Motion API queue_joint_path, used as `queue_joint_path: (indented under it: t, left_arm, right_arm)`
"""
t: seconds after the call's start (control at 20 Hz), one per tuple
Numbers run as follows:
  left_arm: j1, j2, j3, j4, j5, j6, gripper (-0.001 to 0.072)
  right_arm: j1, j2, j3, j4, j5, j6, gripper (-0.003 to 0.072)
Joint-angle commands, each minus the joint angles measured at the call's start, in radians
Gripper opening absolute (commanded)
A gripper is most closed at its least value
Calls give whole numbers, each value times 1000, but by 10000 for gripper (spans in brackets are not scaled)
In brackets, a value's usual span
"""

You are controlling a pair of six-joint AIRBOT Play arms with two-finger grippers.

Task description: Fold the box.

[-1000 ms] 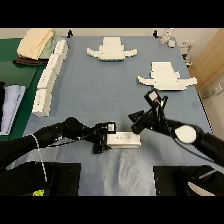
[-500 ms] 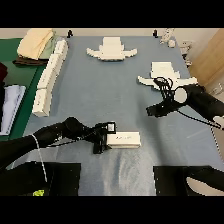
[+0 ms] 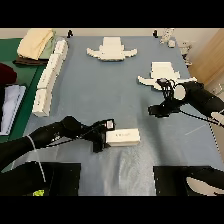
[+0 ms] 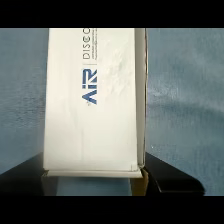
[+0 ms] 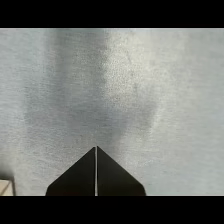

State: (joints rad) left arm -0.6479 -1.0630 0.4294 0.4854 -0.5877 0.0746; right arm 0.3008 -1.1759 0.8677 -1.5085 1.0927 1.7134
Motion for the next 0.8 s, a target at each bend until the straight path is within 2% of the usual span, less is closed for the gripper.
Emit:
queue_joint_path:
  t: [0.0,0.1,0.2,0.3,0.4,0.55,0.65,0.75]
  left_arm:
    - [74,130,2,111,-32,-238,446]
    - [172,256,2,335,-103,-526,447]
    - [299,388,2,601,-217,-845,447]
    - [437,507,7,802,-357,-1053,446]
    - [567,600,20,877,-522,-1102,447]
    - [732,668,40,906,-734,-1124,446]
    - [832,684,53,942,-807,-1152,447]
    - [912,684,62,992,-827,-1168,447]
  right_arm:
    - [0,-1,2,-2,7,6,18]
    - [0,-1,2,-2,7,6,19]
    - [0,-1,2,-2,7,6,18]
    - [0,-1,2,-2,7,6,18]
    - [0,-1,2,-2,7,6,18]
    - [0,-1,2,-2,7,6,18]
    - [0,-1,2,-2,7,6,18]
    - [0,-1,2,-2,7,6,18]
